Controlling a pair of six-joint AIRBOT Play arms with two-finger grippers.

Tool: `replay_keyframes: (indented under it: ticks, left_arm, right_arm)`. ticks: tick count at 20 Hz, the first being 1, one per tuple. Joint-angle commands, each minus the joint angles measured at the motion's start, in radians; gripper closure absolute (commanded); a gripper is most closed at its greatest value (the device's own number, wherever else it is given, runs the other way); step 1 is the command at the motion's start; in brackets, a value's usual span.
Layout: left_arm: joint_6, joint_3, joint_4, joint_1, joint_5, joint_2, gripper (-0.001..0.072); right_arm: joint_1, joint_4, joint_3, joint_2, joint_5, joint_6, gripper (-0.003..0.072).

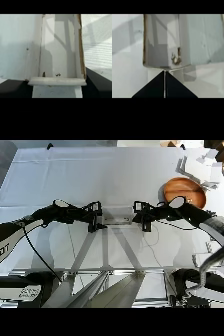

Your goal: Fold the box and place the chain.

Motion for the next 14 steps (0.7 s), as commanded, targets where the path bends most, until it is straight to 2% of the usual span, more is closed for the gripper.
replay_keyframes:
  ticks: [1,6,7,8,9,10,11,12,14]
  left_arm:
    - [0.000,0.000,0.000,0.000,0.000,0.001,0.0319]
    - [0.000,0.000,0.000,0.000,0.000,0.001,0.0319]
    - [0.000,0.000,0.000,0.000,0.000,0.001,0.0319]
    - [0.000,0.000,0.000,0.000,0.000,0.001,0.0319]
    - [0.000,0.000,0.000,0.000,0.000,0.001,0.0319]
    - [0.000,0.000,0.000,0.000,0.000,0.001,0.0319]
    - [0.000,0.000,0.000,0.000,0.000,0.001,0.0319]
    - [0.000,0.000,0.000,0.000,0.000,0.001,0.0319]
    - [0.000,0.000,0.000,0.000,0.000,0.001,0.0319]
  right_arm:
    - [0.028,0.066,0.000,-0.011,0.005,-0.013,0.0675]
    - [0.047,0.074,0.000,-0.012,-0.003,-0.013,0.0663]
    - [0.047,0.073,0.000,-0.012,-0.003,-0.013,0.0579]
    - [0.047,0.074,0.000,-0.012,-0.003,-0.013,0.0417]
    - [0.047,0.074,0.000,-0.012,-0.003,-0.013,0.0316]
    - [0.047,0.074,0.000,-0.012,-0.003,-0.012,0.0312]
    - [0.047,0.074,0.000,-0.012,-0.003,-0.012,0.0313]
    - [0.047,0.073,0.000,-0.012,-0.003,-0.010,0.0358]
    - [0.046,0.064,0.000,-0.011,0.004,-0.006,0.0667]
